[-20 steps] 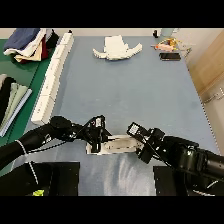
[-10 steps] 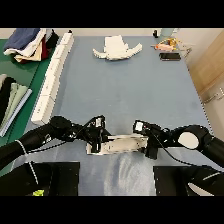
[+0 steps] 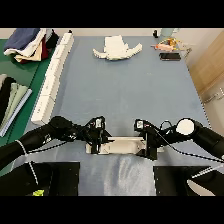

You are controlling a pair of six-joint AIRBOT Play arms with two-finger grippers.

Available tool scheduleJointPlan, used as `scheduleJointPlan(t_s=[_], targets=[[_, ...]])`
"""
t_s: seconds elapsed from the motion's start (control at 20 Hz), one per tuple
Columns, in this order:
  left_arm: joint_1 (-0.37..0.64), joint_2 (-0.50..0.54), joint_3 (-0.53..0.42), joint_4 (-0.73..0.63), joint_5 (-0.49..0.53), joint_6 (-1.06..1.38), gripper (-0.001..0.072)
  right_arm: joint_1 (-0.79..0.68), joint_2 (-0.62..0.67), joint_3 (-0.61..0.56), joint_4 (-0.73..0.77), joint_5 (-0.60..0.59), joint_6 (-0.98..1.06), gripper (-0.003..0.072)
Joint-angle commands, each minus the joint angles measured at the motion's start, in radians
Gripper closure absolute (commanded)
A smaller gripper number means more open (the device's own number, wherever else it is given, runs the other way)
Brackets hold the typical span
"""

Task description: Fold the box.

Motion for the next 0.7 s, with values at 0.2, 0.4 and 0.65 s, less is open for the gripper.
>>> scheduleJointPlan(t_s=[0.2, 0.4, 0.65], targets=[[0.000, 0.000, 0.002, -0.001, 0.006, 0.000, 0.0694, -0.007, -0.015, -0.005, -0.035, -0.052, 0.031, -0.0033], [0.000, 0.000, 0.002, -0.001, 0.006, 0.000, 0.0694, -0.006, -0.015, -0.002, -0.092, -0.051, 0.143, -0.0030], [0.000, 0.000, 0.002, -0.001, 0.006, 0.000, 0.0694, -0.006, -0.016, -0.003, -0.095, -0.055, 0.140, -0.0018]])
